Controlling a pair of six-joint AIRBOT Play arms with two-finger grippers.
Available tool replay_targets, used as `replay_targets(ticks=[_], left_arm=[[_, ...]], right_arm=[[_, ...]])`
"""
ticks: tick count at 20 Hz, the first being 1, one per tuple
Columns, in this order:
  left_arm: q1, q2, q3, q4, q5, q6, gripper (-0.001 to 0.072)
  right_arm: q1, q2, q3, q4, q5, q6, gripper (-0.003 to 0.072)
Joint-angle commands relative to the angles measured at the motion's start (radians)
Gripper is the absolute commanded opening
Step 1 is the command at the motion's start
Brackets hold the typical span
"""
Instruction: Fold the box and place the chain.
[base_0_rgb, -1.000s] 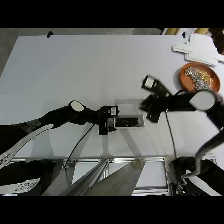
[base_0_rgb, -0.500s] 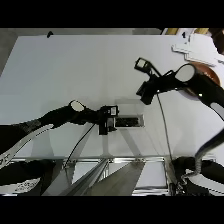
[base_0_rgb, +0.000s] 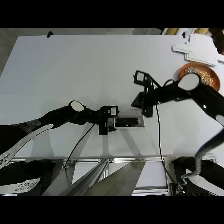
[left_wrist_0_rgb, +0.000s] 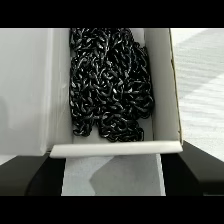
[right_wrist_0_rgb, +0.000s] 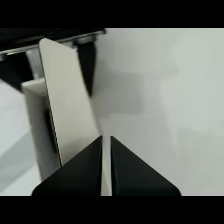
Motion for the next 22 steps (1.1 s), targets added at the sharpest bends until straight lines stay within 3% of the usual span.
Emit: replay_targets(ticks=[1, 7, 10, 17, 22], left_arm=[[0.000, 0.000, 0.000, 0.000, 0.000, 0.000, 0.0141], [0.000, 0.000, 0.000, 0.000, 0.000, 0.000, 0.0141], [0.000, 0.000, 0.000, 0.000, 0.000, 0.000, 0.0141], [0.000, 0.000, 0.000, 0.000, 0.000, 0.000, 0.0141], [0.000, 0.000, 0.000, 0.000, 0.000, 0.000, 0.0141]], right_arm=[[0.040, 0.095, -0.122, 0.018, -0.048, -0.047, 0.0203], [0.106, 0.101, -0.167, -0.001, -0.070, -0.047, 0.0210], [0.106, 0.101, -0.168, -0.052, -0.070, -0.047, 0.0280], [0.107, 0.094, -0.171, -0.074, -0.069, -0.059, 0.0283], [0.185, 0.094, -0.177, -0.141, -0.085, -0.072, 0.0283]])
